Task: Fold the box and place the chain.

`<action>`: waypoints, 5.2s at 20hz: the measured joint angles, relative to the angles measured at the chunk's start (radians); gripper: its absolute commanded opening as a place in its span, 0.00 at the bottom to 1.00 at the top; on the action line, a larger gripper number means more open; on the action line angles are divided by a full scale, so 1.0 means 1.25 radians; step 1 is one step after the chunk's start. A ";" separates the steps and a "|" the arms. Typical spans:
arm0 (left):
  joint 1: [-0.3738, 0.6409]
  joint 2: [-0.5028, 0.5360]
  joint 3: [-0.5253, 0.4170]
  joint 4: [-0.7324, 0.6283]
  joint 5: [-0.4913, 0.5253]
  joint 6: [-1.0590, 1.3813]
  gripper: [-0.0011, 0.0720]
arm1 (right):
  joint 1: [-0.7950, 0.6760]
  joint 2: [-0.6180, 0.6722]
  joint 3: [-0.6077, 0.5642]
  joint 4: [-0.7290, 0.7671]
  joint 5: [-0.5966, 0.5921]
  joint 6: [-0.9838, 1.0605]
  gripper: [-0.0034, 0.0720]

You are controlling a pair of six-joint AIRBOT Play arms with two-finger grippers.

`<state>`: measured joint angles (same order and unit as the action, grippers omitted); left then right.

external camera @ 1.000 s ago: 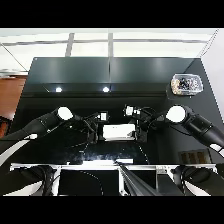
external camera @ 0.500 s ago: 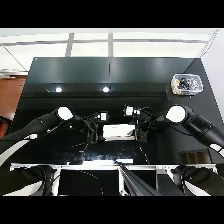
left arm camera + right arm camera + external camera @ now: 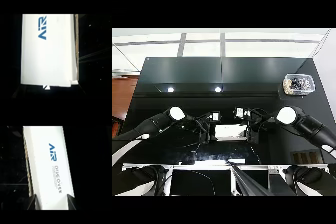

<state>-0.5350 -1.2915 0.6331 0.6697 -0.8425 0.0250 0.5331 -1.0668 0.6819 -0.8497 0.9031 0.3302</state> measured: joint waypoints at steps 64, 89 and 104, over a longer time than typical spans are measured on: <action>0.000 0.000 0.000 0.002 0.000 0.001 0.52 | 0.025 -0.002 0.002 -0.036 0.039 0.070 0.87; 0.000 0.000 0.000 0.000 0.000 0.000 0.52 | -0.145 0.017 0.124 -0.030 0.195 0.586 0.11; 0.000 0.000 0.000 0.000 0.000 0.000 0.52 | -0.123 -0.092 0.008 0.336 0.145 0.758 0.11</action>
<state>-0.5350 -1.2915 0.6331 0.6697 -0.8429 0.0250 0.3798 -1.1816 0.6914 -0.4297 1.0843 1.2778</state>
